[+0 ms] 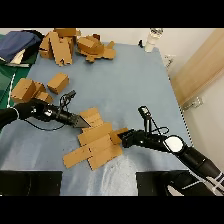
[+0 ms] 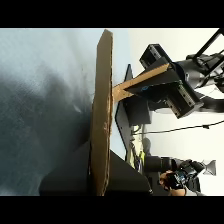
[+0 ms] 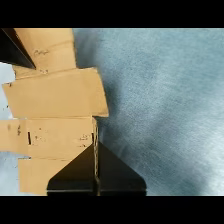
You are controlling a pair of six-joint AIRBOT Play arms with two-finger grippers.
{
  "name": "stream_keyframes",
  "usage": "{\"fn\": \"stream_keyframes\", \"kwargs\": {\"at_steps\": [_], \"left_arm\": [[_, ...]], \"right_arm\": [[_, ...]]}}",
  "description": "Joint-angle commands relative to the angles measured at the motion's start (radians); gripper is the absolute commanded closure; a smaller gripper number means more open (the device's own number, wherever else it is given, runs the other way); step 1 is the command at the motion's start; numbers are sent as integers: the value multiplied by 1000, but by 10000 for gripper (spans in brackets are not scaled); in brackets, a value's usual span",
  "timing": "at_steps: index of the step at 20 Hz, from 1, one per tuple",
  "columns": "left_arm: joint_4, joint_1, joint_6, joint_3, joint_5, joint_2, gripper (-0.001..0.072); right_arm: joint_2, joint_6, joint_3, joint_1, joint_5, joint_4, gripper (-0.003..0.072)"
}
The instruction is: Fold the box.
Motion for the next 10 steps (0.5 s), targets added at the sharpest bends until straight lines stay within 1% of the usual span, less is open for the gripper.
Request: {"fn": "stream_keyframes", "kwargs": {"at_steps": [1,3,4,8,9,10], "left_arm": [[-2,0,18,1,-26,-19,659],[-28,1,38,1,-26,-19,661],[-42,1,58,1,-26,-19,695],[-55,1,101,1,-16,-19,696],[-56,0,114,5,-16,-19,696],[-50,0,124,18,-15,-19,696]], "right_arm": [[1,1,0,0,-4,1,683],[1,1,0,0,-4,1,683],[1,1,0,0,-3,1,683],[1,0,0,0,-3,1,676],[3,0,1,0,-3,-5,565],[4,0,6,-3,-2,-21,424]]}}
